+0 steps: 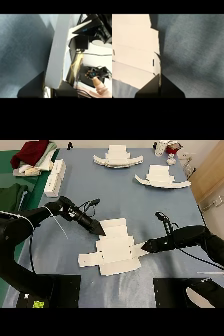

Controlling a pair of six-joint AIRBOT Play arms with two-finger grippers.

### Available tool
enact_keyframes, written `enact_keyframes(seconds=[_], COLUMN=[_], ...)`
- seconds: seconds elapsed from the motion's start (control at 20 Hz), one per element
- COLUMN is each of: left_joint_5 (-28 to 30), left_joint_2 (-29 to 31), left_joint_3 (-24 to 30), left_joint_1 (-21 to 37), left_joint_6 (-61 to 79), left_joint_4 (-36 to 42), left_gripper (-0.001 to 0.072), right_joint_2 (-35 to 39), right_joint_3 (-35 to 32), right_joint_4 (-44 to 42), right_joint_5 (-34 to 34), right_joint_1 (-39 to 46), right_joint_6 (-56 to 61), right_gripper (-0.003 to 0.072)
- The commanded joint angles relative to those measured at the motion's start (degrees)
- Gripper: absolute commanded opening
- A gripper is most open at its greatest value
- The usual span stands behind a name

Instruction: Fold the box.

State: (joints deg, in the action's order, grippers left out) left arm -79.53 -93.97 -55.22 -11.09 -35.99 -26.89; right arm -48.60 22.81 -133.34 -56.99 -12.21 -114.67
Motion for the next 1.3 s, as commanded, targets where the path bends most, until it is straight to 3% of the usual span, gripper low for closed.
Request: enact_keyframes(seconds=[0.0, 0.15, 0.2, 0.45, 0.55, 0.65, 0.85, 0.9, 0.95, 1.0, 1.1, 1.25], left_joint_5=[-1.1, -1.1, -1.1, -0.4, -0.4, 0.3, 5.9, 6.6, 7.2, 7.6, 9.3, 17.8], left_joint_2=[-0.1, -0.1, -0.1, -0.1, 0.4, 2.1, 7.1, 7.9, 8.5, 8.8, 10.1, 16.5], left_joint_3=[-0.1, -0.1, -0.2, -0.5, -1.9, -3.2, -3.4, -3.4, -3.3, -3.3, -3.0, 1.3], left_joint_1=[-0.1, -0.7, -0.9, -1.1, -1.1, -1.1, -2.9, -3.7, -4.6, -5.5, -7.6, -10.9], left_joint_6=[2.0, 3.9, 4.5, 5.7, 8.8, 12.7, 21.1, 22.8, 24.7, 26.2, 29.4, 33.9], left_joint_4=[-0.1, -0.1, 0.0, 0.1, 1.1, 3.7, 4.6, 4.6, 4.6, 4.6, 4.5, 4.3], left_gripper=[0.0108, 0.0105, 0.0013, 0.0015, 0.0013, 0.0012, 0.0012, 0.0012, 0.0012, 0.0011, 0.0009, 0.0009], right_joint_2=[0.0, 0.0, 0.0, 0.0, 0.0, 0.0, -0.4, -0.7, -1.2, -1.7, -2.2, -2.2], right_joint_3=[0.0, 0.0, 0.0, 0.3, 1.2, 2.8, 6.4, 7.4, 8.8, 10.4, 13.2, 14.6], right_joint_4=[0.0, 0.0, 0.0, 1.3, 6.1, 14.9, 38.7, 41.9, 43.5, 44.3, 44.7, 44.7], right_joint_5=[0.2, 0.5, 0.8, 2.6, 3.7, 5.7, 12.0, 12.5, 12.8, 12.9, 13.6, 16.3], right_joint_1=[-0.1, 0.0, 0.0, 0.0, 0.0, 0.1, 0.2, 0.6, 1.0, 1.3, 1.6, 1.6], right_joint_6=[0.0, 0.0, 0.0, 0.0, 0.0, 2.4, 21.2, 25.6, 29.6, 32.9, 38.2, 40.1], right_gripper=[0.0, 0.0001, 0.0002, 0.0021, 0.029, 0.0315, 0.0318, 0.0385, 0.0553, 0.0583, 0.0583, 0.0583])
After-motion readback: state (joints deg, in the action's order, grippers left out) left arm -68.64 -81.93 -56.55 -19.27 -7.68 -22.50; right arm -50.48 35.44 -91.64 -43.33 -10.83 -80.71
